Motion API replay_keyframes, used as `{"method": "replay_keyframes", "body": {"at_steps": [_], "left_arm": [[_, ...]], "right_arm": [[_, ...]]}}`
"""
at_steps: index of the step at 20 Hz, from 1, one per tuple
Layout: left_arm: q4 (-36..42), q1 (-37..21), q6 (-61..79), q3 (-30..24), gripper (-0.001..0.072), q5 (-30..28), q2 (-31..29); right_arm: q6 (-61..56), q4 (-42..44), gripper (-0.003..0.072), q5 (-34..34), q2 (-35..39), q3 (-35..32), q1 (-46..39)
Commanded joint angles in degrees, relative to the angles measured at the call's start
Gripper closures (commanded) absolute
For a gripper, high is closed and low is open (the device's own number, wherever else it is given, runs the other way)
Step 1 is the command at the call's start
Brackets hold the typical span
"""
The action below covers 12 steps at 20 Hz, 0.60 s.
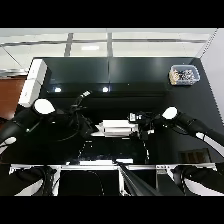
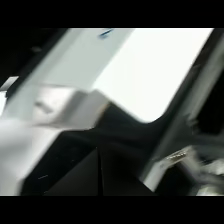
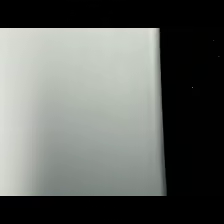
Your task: Fold the box and place the chain.
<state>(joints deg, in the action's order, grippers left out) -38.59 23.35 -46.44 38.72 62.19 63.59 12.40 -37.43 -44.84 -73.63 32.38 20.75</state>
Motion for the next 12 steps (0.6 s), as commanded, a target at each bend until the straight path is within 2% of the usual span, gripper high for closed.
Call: {"method": "replay_keyframes", "body": {"at_steps": [1, 4, 7, 10, 12], "left_arm": [[18.29, 4.59, -3.19, -1.84, 0.0686, -2.6, 2.99], [26.8, 6.34, 3.37, -1.84, 0.0687, -15.54, 5.05], [27.21, 4.35, 4.52, -1.84, 0.0687, -27.91, 5.25], [20.98, 3.26, 4.48, -1.84, 0.0687, -32.63, 7.69], [20.74, 3.8, 4.46, -1.84, 0.0687, -31.04, 11.02]], "right_arm": [[-0.13, -0.11, 0.0403, -0.15, 0.02, -0.02, 0.07], [-0.15, -0.09, 0.0403, -0.15, 0.02, -0.02, 0.07], [-0.17, -0.09, 0.0403, -0.15, 0.02, -0.02, 0.07], [-0.17, -0.09, 0.0402, -0.13, 0.02, -0.02, 0.07], [-0.17, -0.09, 0.0402, -0.13, 0.02, -0.02, 0.07]]}}
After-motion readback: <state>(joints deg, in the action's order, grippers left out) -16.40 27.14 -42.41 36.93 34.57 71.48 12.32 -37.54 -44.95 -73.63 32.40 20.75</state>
